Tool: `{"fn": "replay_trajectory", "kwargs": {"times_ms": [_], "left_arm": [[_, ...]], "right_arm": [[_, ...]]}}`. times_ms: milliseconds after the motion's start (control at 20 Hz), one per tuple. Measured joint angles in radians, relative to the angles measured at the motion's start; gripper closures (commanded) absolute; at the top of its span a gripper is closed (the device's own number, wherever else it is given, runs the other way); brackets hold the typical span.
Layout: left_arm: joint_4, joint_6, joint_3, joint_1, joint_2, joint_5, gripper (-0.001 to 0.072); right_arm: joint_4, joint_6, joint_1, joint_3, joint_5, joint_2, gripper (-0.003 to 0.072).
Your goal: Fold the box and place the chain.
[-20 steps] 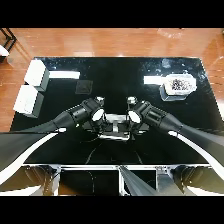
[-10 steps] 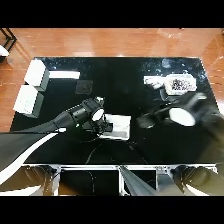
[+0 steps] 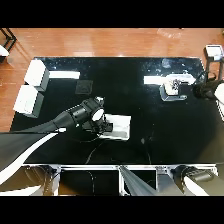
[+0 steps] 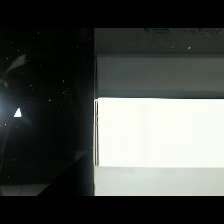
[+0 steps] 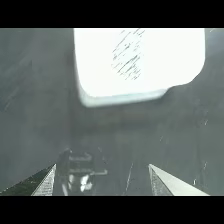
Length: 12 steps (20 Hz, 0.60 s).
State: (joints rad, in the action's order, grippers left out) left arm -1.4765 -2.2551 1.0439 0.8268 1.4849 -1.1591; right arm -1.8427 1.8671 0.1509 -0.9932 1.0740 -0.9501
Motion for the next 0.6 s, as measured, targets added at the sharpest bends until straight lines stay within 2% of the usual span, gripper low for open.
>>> {"fn": "replay_trajectory", "kwargs": {"times_ms": [150, 250, 450, 600], "left_arm": [[0.000, 0.000, 0.000, 0.000, 0.000, 0.002, 0.0689], [0.000, 0.000, 0.000, 0.000, 0.000, 0.004, 0.0689], [0.000, 0.000, 0.000, 0.000, 0.000, 0.005, 0.0689], [0.000, 0.000, 0.000, 0.000, 0.000, 0.005, 0.0688]], "right_arm": [[0.055, -0.056, -0.129, -0.036, -0.099, -0.132, -0.0012], [0.080, -0.074, -0.190, -0.108, -0.121, -0.254, -0.0012], [0.133, -0.089, -0.273, -0.312, -0.072, -0.502, -0.0012], [0.158, -0.092, -0.301, -0.434, -0.039, -0.634, -0.0011]]}}
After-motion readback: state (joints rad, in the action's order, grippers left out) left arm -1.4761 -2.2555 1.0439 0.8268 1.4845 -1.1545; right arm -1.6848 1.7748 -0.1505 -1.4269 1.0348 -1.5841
